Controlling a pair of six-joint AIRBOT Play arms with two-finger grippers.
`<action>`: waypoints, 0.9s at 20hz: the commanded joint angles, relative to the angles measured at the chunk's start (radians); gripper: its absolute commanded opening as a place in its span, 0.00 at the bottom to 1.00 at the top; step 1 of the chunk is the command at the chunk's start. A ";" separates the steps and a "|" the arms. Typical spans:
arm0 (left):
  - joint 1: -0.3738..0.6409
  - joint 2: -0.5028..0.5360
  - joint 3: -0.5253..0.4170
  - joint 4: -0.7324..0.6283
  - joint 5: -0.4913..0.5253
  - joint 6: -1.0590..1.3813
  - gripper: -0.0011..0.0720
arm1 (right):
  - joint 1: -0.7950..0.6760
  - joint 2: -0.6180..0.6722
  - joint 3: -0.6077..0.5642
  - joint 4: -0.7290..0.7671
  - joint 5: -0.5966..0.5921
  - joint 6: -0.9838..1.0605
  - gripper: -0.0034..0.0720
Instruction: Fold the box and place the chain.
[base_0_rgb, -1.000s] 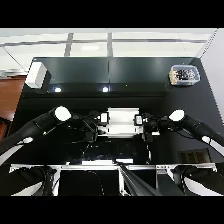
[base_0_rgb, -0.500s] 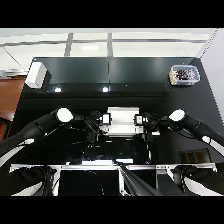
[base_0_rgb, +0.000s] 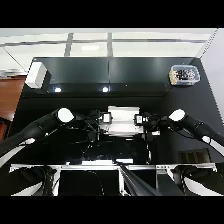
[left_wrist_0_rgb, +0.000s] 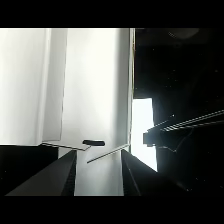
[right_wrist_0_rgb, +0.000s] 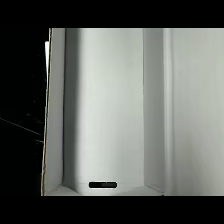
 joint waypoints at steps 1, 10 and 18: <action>-0.017 -0.011 0.001 -0.003 0.022 0.000 0.47 | 0.001 -0.001 -0.001 0.000 0.001 0.000 0.25; -0.032 -0.011 0.001 -0.004 0.047 -0.001 0.53 | 0.001 -0.001 -0.001 0.000 0.001 0.000 0.25; -0.033 -0.017 0.001 -0.032 0.048 -0.001 0.46 | 0.001 -0.001 -0.001 0.000 0.001 0.000 0.25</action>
